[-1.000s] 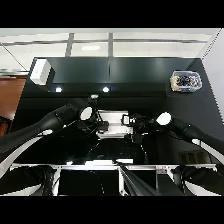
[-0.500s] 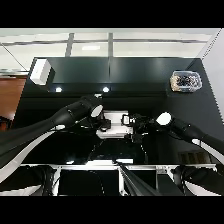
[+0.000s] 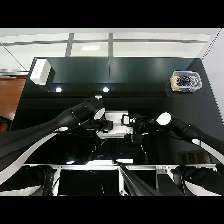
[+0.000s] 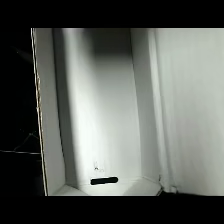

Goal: Fold the box and place the chain.

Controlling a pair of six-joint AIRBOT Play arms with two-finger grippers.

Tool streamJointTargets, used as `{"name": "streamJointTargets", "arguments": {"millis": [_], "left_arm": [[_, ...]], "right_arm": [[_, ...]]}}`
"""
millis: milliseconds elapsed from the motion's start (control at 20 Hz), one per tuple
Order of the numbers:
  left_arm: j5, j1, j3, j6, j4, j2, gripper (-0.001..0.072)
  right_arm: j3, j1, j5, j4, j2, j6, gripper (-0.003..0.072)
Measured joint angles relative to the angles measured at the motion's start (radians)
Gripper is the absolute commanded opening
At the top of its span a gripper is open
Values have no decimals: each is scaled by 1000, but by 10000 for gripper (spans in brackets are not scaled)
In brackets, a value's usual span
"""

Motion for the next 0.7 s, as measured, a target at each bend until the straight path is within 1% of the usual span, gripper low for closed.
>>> {"name": "streamJointTargets", "arguments": {"millis": [50,100,150,250,500,550,600,650,700], "left_arm": [[6,0,-2,-2,-1,1,487],[7,-1,-3,-4,-2,3,444],[10,-1,-5,-5,-2,6,276],[22,-1,-8,-10,-1,9,29],[27,0,-12,-11,-1,13,34],[28,-1,-12,-11,-1,13,132],[33,-1,-12,-8,-1,13,307],[42,-1,-12,-8,-4,13,411],[43,-1,-12,-8,-10,13,416]], "right_arm": [[0,0,0,0,0,0,180],[0,0,0,0,0,0,179],[0,0,0,0,0,0,179],[0,0,0,0,0,0,179],[0,0,0,0,0,1,180],[0,0,0,0,0,1,180],[0,0,0,0,0,1,179],[0,0,0,0,0,0,180],[0,0,0,0,0,0,179]]}}
